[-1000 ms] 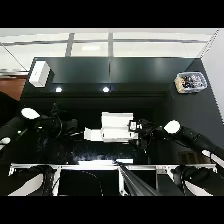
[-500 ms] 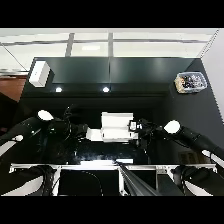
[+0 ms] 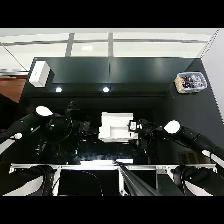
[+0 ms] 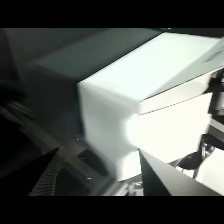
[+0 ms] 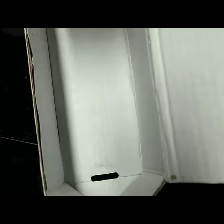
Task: Fold the box and place the chain.
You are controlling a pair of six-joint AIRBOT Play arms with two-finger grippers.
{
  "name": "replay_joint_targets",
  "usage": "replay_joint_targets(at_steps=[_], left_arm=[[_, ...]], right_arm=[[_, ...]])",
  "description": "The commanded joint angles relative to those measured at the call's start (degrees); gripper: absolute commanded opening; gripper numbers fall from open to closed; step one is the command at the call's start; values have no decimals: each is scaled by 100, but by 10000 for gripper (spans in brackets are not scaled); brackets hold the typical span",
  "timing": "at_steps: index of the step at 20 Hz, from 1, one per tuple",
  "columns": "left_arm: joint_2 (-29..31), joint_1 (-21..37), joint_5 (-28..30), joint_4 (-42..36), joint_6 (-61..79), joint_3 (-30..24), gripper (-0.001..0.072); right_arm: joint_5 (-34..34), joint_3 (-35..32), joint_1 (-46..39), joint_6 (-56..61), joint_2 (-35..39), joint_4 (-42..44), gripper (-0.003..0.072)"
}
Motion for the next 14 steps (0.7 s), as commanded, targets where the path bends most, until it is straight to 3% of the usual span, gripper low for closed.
replay_joint_targets(at_steps=[1, 5, 8, 14], left_arm=[[4, -96, -175, -214, 66, 203, 583], [4, -800, 190, 57, -323, 424, 576], [4, -1331, 468, 1344, -1937, 885, 576], [4, -2041, 719, 2496, -3720, 1482, 576]], right_arm=[[0, 2, 7, 0, -2, 0, 428], [0, 2, 7, 0, -2, 2, 429], [0, 2, 7, 0, -2, 2, 428], [0, 4, 7, 0, -2, 2, 429]])
